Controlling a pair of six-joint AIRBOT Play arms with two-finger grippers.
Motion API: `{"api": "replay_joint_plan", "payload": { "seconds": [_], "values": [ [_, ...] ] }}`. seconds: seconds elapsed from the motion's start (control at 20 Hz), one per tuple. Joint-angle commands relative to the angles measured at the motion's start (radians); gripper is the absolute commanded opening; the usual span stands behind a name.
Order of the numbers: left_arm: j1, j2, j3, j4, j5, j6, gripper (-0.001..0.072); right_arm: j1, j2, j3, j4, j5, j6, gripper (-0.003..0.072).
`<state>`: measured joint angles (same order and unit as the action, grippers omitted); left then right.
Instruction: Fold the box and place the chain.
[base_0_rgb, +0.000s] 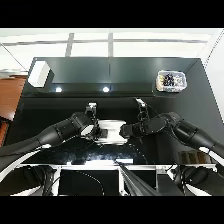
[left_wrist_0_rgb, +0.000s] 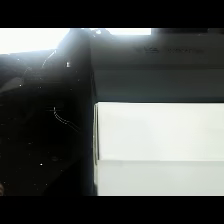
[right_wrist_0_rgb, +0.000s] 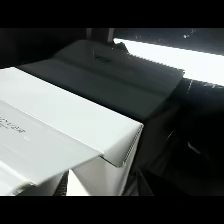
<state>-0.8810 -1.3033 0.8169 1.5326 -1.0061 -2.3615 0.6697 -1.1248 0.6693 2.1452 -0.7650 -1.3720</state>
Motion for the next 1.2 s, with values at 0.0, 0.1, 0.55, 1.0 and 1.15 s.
{"api": "replay_joint_plan", "payload": {
  "seconds": [0.0, 0.1, 0.55, 1.0, 1.15],
  "values": [
    [0.0, 0.0, 0.0, 0.001, 0.0, 0.001, 0.0031, 0.046, -0.023, 0.055, -0.145, -0.021, 0.142, 0.0463],
    [0.0, 0.0, 0.0, 0.001, -0.001, 0.002, 0.0031, 0.065, -0.033, 0.083, -0.22, -0.053, 0.214, 0.0407],
    [0.001, 0.0, 0.0, 0.001, -0.001, 0.001, 0.0031, 0.142, -0.097, 0.166, -0.368, -0.14, 0.38, 0.036],
    [0.001, 0.0, 0.0, 0.003, 0.0, 0.001, 0.0031, 0.167, -0.098, 0.207, -0.345, -0.137, 0.393, 0.0365],
    [0.001, 0.0, 0.0, 0.004, 0.0, 0.001, 0.0031, 0.169, -0.1, 0.209, -0.336, -0.144, 0.394, 0.0383]
  ]
}}
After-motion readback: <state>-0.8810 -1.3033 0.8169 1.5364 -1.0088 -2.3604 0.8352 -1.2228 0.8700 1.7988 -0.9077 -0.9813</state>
